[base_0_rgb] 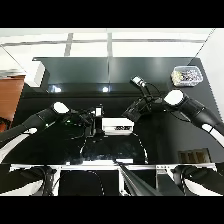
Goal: Fold the box and place the chain.
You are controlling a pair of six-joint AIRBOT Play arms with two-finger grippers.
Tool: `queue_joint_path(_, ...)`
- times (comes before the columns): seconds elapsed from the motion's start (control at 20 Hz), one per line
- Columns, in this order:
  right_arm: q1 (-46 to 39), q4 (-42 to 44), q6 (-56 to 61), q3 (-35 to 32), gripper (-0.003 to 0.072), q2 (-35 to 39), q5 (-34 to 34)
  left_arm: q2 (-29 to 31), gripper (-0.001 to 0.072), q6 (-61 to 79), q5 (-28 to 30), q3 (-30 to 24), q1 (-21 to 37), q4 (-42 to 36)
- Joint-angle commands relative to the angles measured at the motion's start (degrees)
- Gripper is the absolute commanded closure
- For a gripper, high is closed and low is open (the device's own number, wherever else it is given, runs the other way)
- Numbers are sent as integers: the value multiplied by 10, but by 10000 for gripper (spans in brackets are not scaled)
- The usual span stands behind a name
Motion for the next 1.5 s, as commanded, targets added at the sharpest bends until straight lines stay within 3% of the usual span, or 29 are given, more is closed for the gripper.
queue_joint_path(0.0,3,0,-85,11,100,1,52,0,323,0,1,0,0,0)
queue_joint_path(0.3,10,7,-227,14,100,1,103,0,323,0,1,0,0,0)
queue_joint_path(1.0,30,-27,-226,13,102,1,109,0,323,0,0,0,0,0)
queue_joint_path(1.15,30,-27,-217,13,239,1,108,0,323,0,1,0,0,0)
queue_joint_path(1.2,30,-27,-212,13,454,1,110,0,323,0,1,0,0,0)
queue_joint_path(1.25,30,-28,-208,13,486,1,111,0,323,0,1,0,0,0)
queue_joint_path(1.45,30,-50,-189,13,488,1,111,0,323,0,1,0,0,0)
